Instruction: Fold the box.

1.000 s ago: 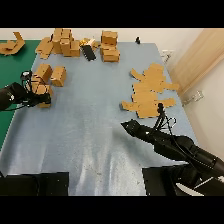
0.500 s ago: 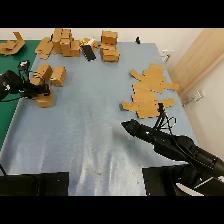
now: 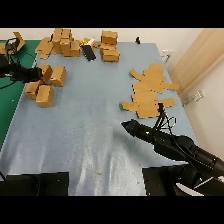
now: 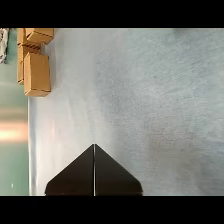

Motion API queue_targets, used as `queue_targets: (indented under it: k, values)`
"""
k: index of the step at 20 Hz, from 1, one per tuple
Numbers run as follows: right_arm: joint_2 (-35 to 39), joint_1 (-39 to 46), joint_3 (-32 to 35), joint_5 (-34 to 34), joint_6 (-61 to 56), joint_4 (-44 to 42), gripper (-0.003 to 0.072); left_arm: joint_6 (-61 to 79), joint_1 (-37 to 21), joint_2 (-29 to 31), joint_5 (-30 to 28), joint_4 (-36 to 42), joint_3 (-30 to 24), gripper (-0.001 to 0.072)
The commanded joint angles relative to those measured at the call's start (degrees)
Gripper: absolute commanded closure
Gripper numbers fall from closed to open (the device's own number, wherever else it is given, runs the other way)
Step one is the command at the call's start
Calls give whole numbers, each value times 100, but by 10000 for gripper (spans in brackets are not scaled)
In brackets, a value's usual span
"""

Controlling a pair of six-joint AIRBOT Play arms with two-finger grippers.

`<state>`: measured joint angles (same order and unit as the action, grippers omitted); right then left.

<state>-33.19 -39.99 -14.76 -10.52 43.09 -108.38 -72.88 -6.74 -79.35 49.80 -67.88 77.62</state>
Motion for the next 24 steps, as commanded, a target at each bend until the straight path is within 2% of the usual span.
queue_targets:
  k: [1, 3, 4, 7, 9, 13, 15, 19, 24]
  values:
    - [4, 2, -4, -256, 4, 2, 681, 22, -2, 420, 953, -94, 173, 698]
    - [4, 2, -4, -306, 4, 4, 682, -2, -7, 702, 1467, -302, -90, 698]
    - [4, 2, -4, -302, 4, 15, 682, -13, -7, 883, 1576, -308, -407, 698]
    - [4, 2, -4, -304, 20, 63, 681, -186, -4, 1314, 1515, -282, -1628, 698]
    - [4, 2, -33, -319, 72, 70, 682, -197, -2, 1375, 1475, -188, -2354, 698]
    - [-7, 2, -262, -780, 553, 238, 682, 48, 87, 1425, 1480, 636, -3117, 698]
    - [-7, 57, -400, -1294, 540, 372, 682, 144, 553, 1694, 1285, 791, -3351, 698]
    - [-155, 507, -802, -2437, 590, 723, 682, -278, 2065, 2378, 763, 903, -3628, 699]
    - [-765, 748, -1491, -2592, 859, 758, 681, -787, 3576, 2503, 356, 922, -3650, 698]
